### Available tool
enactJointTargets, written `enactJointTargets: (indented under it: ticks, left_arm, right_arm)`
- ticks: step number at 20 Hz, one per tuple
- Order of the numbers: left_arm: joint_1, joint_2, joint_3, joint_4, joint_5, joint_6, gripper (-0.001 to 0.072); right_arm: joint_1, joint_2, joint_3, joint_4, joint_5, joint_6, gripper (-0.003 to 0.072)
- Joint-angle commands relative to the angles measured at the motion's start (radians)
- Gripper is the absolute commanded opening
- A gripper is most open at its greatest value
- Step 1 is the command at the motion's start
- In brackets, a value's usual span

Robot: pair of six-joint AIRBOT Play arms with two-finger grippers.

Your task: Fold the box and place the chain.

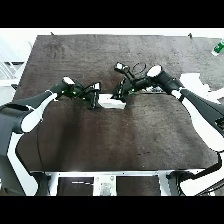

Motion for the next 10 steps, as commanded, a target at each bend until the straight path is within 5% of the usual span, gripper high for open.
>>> enactJointTargets:
  ticks: [1, 3, 10]
  left_arm:
    - [0.001, 0.001, 0.001, 0.0, 0.0, 0.003, 0.0399]
    - [0.001, 0.001, 0.001, 0.0, 0.0, 0.003, 0.0399]
    - [0.001, 0.001, 0.001, 0.0, 0.0, 0.003, 0.0399]
  right_arm:
    - [-0.026, 0.01, 0.006, 0.091, 0.006, -0.002, 0.0215]
    - [-0.024, 0.009, -0.039, 0.091, 0.003, -0.002, 0.0013]
    - [-0.009, -0.024, -0.174, 0.093, -0.072, -0.002, 0.0011]
